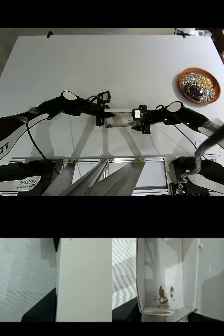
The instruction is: Fold the box and place the chain.
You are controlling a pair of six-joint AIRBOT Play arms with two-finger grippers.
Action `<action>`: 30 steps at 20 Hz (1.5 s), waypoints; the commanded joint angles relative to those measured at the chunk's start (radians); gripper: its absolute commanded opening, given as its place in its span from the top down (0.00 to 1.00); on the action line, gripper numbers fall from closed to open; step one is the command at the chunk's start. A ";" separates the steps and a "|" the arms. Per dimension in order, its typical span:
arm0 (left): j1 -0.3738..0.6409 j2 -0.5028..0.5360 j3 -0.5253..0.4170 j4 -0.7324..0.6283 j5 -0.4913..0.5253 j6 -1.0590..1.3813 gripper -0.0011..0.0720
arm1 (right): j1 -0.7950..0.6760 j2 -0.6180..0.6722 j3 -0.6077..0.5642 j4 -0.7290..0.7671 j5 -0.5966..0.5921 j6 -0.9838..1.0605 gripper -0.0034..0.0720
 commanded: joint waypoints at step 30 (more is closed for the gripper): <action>0.001 0.000 0.000 -0.003 0.006 -0.003 0.76 | 0.000 0.000 0.001 0.001 0.004 0.004 0.51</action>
